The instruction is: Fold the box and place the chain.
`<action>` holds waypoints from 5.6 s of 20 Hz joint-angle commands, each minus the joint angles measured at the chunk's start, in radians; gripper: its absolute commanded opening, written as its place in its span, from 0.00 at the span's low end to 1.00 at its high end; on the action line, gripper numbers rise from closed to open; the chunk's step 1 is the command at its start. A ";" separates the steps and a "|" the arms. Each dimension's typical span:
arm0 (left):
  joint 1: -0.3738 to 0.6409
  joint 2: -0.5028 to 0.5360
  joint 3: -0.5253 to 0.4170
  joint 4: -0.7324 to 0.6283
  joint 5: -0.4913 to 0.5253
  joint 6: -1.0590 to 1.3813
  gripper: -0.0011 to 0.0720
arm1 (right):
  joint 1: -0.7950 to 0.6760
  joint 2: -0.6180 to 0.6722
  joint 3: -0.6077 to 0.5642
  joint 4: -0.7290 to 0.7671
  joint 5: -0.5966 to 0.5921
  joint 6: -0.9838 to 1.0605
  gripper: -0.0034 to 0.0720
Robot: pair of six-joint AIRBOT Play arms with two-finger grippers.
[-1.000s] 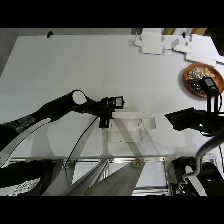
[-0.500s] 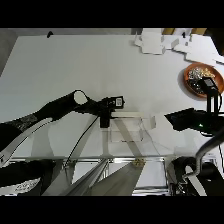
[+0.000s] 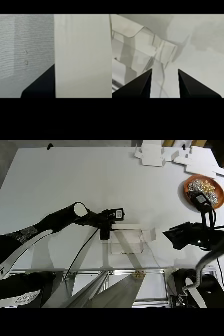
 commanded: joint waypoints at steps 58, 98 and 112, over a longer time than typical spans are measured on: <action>-0.001 0.000 -0.001 -0.003 0.000 0.000 0.03 | 0.142 -0.466 -0.245 0.479 -0.494 -1.415 0.92; -0.001 0.000 0.000 -0.003 0.000 0.000 0.03 | 0.128 -0.765 -0.201 0.689 -0.432 -1.696 0.74; -0.001 0.000 0.000 -0.003 0.000 0.000 0.03 | 0.129 -0.818 -0.166 0.678 -0.359 -1.693 0.94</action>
